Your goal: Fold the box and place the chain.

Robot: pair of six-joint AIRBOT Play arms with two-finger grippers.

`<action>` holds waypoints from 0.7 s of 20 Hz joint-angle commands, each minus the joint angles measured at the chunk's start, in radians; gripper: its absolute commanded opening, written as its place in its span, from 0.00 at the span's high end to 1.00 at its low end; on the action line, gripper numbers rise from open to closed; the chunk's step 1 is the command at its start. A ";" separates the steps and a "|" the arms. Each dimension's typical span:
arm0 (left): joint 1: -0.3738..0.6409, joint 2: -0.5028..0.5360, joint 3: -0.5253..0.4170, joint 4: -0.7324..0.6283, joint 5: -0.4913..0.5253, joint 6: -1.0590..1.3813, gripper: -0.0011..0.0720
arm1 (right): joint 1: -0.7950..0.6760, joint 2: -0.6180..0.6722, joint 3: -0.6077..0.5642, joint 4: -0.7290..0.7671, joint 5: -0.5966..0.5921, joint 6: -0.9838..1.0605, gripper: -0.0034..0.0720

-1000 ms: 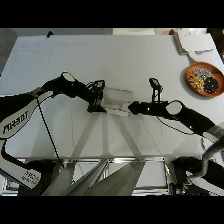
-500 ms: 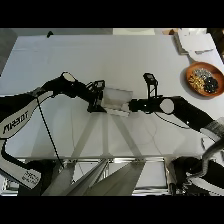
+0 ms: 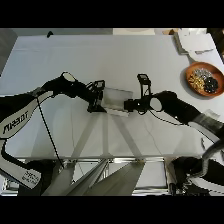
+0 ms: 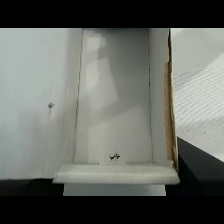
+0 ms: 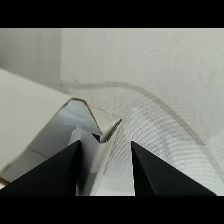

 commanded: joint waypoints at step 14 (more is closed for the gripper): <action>0.000 0.000 0.001 0.000 0.000 0.001 0.48 | 0.095 -0.107 0.093 -0.301 0.062 0.474 0.50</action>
